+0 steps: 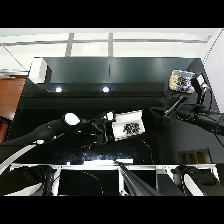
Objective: Fold the box and place the chain.
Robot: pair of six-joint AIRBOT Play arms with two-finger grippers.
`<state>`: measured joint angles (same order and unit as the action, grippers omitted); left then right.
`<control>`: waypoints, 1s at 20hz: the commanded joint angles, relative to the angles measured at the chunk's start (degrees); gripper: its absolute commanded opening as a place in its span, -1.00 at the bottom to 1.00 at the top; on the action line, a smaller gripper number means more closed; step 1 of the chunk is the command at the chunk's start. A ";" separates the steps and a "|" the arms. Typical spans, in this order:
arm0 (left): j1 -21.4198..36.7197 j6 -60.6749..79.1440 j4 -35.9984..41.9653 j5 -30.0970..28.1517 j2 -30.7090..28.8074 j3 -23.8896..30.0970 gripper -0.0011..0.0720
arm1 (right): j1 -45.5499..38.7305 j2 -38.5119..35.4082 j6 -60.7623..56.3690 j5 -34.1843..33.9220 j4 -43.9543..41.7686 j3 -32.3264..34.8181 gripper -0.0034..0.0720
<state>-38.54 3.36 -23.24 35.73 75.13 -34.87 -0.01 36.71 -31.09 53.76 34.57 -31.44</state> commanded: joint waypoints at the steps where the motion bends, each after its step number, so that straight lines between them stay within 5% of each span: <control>1: -1.64 -0.37 0.09 -1.95 0.66 -0.85 0.96 | 0.00 -0.04 -0.02 -0.04 -0.02 -0.04 0.96; 8: -2.54 -0.90 0.22 -3.87 0.72 -1.03 0.93 | 0.00 -0.04 0.00 -0.04 -0.02 -0.04 0.96; 10: -2.51 -0.90 0.28 -3.87 0.72 -1.03 0.63 | 0.00 -0.02 0.00 -0.02 -0.02 -0.04 0.96; 12: -2.51 -0.87 0.31 -3.85 0.72 -1.03 0.08 | 0.00 -0.02 -0.02 -0.02 -0.02 -0.04 0.96; 20: -1.97 -0.90 -2.05 -3.15 0.02 -1.03 0.04 | 0.00 -0.02 -2.62 -0.02 0.09 -0.04 0.96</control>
<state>-40.88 2.37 -24.34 31.99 75.50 -35.86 -0.01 36.71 -31.66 53.71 34.57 -31.44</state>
